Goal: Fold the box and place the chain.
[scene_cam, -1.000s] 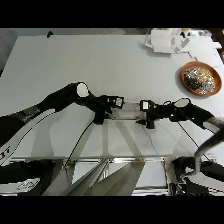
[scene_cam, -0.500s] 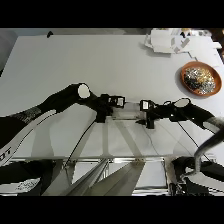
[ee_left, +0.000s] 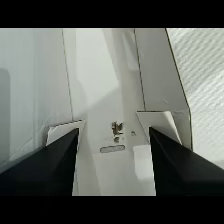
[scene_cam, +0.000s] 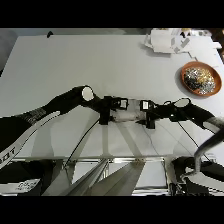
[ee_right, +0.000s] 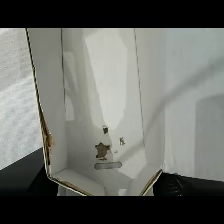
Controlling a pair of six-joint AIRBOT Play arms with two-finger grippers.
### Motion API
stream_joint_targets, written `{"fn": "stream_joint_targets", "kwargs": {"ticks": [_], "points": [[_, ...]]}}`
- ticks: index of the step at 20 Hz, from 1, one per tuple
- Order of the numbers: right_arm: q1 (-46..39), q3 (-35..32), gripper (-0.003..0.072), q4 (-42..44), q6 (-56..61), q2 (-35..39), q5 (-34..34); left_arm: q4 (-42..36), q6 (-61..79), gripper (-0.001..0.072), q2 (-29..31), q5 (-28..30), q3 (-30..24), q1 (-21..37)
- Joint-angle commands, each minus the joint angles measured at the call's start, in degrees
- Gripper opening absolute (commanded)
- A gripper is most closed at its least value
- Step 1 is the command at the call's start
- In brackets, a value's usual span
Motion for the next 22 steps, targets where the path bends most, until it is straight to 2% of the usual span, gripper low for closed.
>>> {"fn": "stream_joint_targets", "kwargs": {"ticks": [1,2,4,5,7,8,11,13,15,18,22], "points": [[0.0,0.0,0.0295,0.0,0.0,0.0,0.0,-0.1,-0.8,0.0469,0.5,-1.2,0.0,0.0],[0.0,0.0,0.0295,0.0,0.0,0.0,0.0,0.3,-2.4,0.0392,1.4,-2.1,0.0,0.3],[0.0,0.0,0.0295,0.0,0.0,0.0,0.0,1.5,-7.9,0.0173,3.8,-4.7,0.0,1.5],[0.0,0.0,0.0295,0.0,0.0,0.0,0.0,2.6,-11.6,0.0095,5.5,-6.6,0.0,2.4],[0.0,0.0,0.0295,0.0,0.0,0.0,0.0,4.8,-19.7,0.0058,8.9,-9.9,0.0,4.6],[0.0,0.0,0.0295,0.0,0.0,0.0,-0.1,6.2,-24.4,0.0017,10.6,-11.0,0.0,5.8],[0.0,0.0,0.0295,0.0,0.0,0.0,0.0,10.8,-43.7,0.0005,14.7,-12.6,-0.7,10.5],[0.0,0.0,0.0295,0.0,0.0,0.0,0.0,11.0,-53.8,0.0005,16.2,-12.3,-3.3,14.1],[0.0,0.0,0.0295,0.0,0.0,0.0,0.0,9.9,-57.8,0.0006,16.2,-10.8,-7.0,17.4],[0.0,0.0,0.0295,0.0,0.0,0.0,0.0,1.0,-57.9,0.0006,14.7,-7.7,-12.4,20.6],[0.0,0.0,0.0295,0.0,0.0,0.0,0.0,-9.2,-57.3,0.0006,9.7,-7.1,-13.0,20.7]]}}
